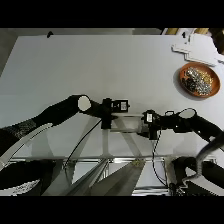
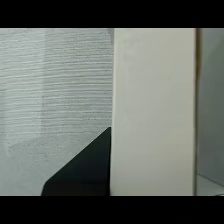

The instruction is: Fold the box and place the chain.

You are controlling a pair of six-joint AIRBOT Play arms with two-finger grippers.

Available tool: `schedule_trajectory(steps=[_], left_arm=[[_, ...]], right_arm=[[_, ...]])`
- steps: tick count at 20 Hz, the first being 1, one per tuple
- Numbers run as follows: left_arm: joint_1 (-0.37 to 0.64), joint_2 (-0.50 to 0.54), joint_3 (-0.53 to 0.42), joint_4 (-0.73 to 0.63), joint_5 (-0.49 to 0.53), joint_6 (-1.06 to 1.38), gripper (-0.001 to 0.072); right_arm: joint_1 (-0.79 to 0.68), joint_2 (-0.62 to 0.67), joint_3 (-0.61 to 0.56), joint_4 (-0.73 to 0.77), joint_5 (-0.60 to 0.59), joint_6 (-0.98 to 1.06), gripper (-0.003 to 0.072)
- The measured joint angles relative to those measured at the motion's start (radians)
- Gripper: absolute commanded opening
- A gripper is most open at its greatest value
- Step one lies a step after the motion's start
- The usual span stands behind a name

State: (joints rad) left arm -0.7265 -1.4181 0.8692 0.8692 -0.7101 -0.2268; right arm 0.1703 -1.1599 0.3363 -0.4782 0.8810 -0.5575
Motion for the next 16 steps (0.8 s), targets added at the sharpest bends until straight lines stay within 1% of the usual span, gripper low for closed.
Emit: schedule_trajectory(steps=[6, 7, 8, 9, 10, 11, 13, 14, 16], left_arm=[[0.0, 0.0, 0.0, 0.0, 0.002, -0.002, 0.0012], [0.0, 0.0, 0.0, 0.0, 0.002, -0.002, 0.0012], [0.0, 0.0, 0.0, 0.0, 0.002, -0.002, 0.0012], [0.0, 0.0, 0.0, 0.0, 0.002, -0.002, 0.0012], [0.0, 0.0, 0.0, 0.0, 0.002, -0.002, 0.0012], [0.0, 0.0, 0.0, 0.0, 0.002, -0.002, 0.0012], [0.0, 0.0, 0.0, 0.0, 0.002, -0.002, 0.0012], [0.0, 0.0, 0.0, 0.0, 0.002, -0.002, 0.0012], [0.0, 0.0, 0.0, 0.0, 0.002, -0.002, 0.0012]], right_arm=[[0.013, -0.026, 0.0, 0.021, -0.023, 0.0, 0.0627], [0.014, -0.027, 0.0, 0.026, -0.026, 0.0, 0.0552], [0.014, -0.028, 0.0, 0.032, -0.032, 0.0, 0.0526], [0.014, -0.028, 0.0, 0.035, -0.032, 0.0, 0.0519], [0.014, -0.029, 0.0, 0.037, -0.032, 0.0, 0.049], [0.014, -0.029, 0.0, 0.038, -0.032, 0.0, 0.0435], [0.014, -0.029, 0.0, 0.04, -0.032, 0.0, 0.0427], [0.014, -0.029, 0.0, 0.04, -0.032, 0.0, 0.0403], [0.014, -0.029, 0.0, 0.039, -0.032, -0.001, 0.0402]])
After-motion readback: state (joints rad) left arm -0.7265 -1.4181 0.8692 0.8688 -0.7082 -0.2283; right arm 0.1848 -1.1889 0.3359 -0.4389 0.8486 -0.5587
